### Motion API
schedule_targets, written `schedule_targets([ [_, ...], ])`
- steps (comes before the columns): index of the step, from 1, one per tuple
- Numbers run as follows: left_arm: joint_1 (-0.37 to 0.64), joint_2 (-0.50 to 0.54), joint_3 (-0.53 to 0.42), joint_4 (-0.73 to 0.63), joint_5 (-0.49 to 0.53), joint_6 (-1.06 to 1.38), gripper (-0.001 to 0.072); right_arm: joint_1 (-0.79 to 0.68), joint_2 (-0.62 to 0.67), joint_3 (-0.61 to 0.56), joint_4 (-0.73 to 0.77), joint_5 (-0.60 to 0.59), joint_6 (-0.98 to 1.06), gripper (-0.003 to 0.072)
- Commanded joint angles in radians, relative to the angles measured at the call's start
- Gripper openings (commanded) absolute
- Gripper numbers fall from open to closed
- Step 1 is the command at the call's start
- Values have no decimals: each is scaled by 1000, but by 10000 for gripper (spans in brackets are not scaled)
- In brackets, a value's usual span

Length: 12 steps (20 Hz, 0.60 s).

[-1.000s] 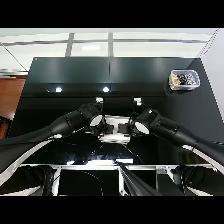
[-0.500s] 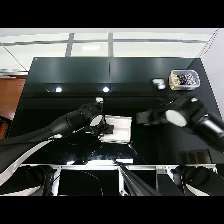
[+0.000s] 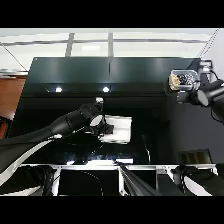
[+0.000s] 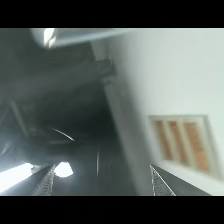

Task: Fold the box and place the chain.

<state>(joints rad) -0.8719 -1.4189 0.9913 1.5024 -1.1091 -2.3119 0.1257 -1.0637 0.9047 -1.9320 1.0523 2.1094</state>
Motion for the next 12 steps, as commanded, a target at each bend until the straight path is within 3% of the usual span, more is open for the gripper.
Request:
schedule_targets([
  [1, 1, 0, 1, 0, 0, 0, 30, -213, -105, 62, 269, -190, -1, 700],
  [4, 1, 0, 1, 0, -1, 0, 30, -288, -284, 298, 524, -132, -1, 699],
  [9, 1, 0, 1, 0, -3, 0, 30, -292, -547, 670, 519, 87, 149, 675],
  [12, 1, 0, 1, 0, -16, 0, 30, -285, -618, 715, 529, 55, 264, 675],
])
